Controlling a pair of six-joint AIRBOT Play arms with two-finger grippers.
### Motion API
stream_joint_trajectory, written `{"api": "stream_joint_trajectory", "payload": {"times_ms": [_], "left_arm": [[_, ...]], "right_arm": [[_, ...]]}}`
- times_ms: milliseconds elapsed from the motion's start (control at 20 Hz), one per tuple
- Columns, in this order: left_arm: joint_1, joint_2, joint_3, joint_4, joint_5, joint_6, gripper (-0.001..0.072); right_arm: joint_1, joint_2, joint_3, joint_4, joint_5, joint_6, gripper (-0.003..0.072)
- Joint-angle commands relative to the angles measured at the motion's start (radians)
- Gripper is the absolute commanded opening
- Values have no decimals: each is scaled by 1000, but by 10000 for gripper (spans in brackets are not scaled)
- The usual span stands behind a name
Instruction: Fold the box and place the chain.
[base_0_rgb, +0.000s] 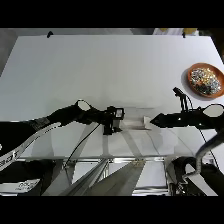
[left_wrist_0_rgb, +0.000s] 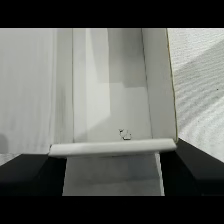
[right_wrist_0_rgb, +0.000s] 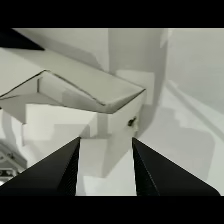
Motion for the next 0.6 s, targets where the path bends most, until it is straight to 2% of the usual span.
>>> {"api": "stream_joint_trajectory", "payload": {"times_ms": [0,200,350,550], "left_arm": [[0,1,1,0,0,0,313],[0,1,1,0,0,0,313],[0,1,1,0,0,0,313],[0,1,1,0,0,0,313]], "right_arm": [[77,8,0,6,-19,8,366],[198,8,28,-111,-106,194,363],[327,-12,108,-299,-138,434,345],[437,-74,158,-428,-143,672,310]]}}
